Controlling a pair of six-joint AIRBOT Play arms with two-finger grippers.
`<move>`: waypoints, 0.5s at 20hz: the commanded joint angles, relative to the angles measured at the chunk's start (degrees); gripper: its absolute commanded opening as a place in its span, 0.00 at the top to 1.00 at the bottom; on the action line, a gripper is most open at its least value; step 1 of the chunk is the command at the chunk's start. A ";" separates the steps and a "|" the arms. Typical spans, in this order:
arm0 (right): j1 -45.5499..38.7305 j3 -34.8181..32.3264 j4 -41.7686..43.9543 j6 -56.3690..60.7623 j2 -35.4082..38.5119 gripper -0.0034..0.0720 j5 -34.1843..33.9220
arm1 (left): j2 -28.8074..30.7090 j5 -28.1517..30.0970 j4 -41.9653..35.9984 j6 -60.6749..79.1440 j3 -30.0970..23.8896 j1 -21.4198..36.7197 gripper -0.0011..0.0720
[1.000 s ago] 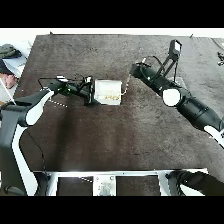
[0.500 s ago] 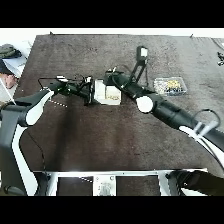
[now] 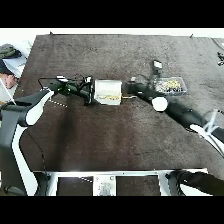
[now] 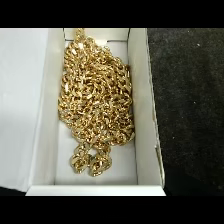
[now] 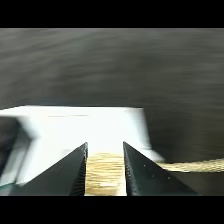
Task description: Fold the box and place the chain.
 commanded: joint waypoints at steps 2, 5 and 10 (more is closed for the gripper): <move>-15.26 -8.61 -0.28 0.07 3.93 0.57 5.55 | 0.00 0.00 0.02 0.00 -0.02 0.04 0.61; -20.68 -9.29 -0.24 0.07 1.99 0.57 4.74 | -0.02 0.04 0.02 0.00 -0.02 0.04 0.60; -21.35 -6.03 1.70 0.07 -6.62 0.57 2.43 | 0.00 0.02 0.02 0.00 -0.02 0.07 0.60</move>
